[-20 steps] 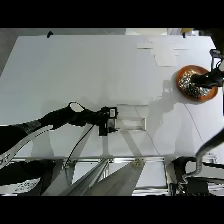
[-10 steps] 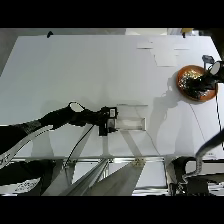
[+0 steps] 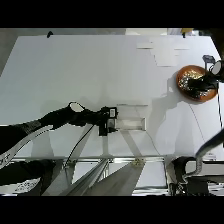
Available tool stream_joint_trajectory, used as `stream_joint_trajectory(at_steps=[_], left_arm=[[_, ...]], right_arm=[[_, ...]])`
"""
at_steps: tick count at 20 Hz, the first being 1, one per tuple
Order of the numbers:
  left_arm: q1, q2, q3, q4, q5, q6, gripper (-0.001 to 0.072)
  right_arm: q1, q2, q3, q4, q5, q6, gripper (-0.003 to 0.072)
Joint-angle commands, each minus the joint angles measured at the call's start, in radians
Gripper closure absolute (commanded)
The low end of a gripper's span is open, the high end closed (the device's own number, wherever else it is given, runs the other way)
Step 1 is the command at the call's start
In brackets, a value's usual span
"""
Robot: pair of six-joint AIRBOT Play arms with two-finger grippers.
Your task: Fold the box and place the chain.
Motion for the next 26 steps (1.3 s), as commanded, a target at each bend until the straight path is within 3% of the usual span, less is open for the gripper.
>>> stream_joint_trajectory(at_steps=[1, 9, 15, 18, 22, 23, 25, 26], left_arm=[[0.0, 0.001, 0.0, 0.0, 0.0, 0.0, 0.0504], [0.0, 0.001, 0.0, 0.0, 0.0, 0.0, 0.0504], [0.0, 0.001, 0.0, 0.0, 0.0, 0.0, 0.0504], [0.0, 0.001, 0.0, 0.0, 0.0, 0.0, 0.0504], [0.0, 0.001, 0.0, 0.0, 0.0, 0.0, 0.0504], [0.0, 0.001, 0.0, 0.0, 0.0, 0.0, 0.0504], [0.0, 0.001, 0.0, 0.0, 0.0, 0.0, 0.0504], [0.0, 0.001, 0.0, 0.0, 0.0, 0.0, 0.0504]], right_arm=[[0.001, 0.138, 0.001, 0.0, 0.039, -0.036, 0.0669], [0.001, 0.595, 0.001, 0.316, 0.305, -0.165, 0.0668], [0.001, 0.782, 0.001, 0.542, 0.436, -0.213, 0.0668], [0.047, 0.799, -0.011, 0.517, 0.422, -0.212, 0.0668], [0.12, 0.745, -0.138, 0.338, 0.299, -0.165, 0.0666], [0.12, 0.722, -0.184, 0.285, 0.259, -0.123, 0.065], [0.12, 0.665, -0.265, 0.229, 0.18, -0.076, 0.0431], [0.12, 0.626, -0.296, 0.224, 0.145, -0.079, 0.0403]])
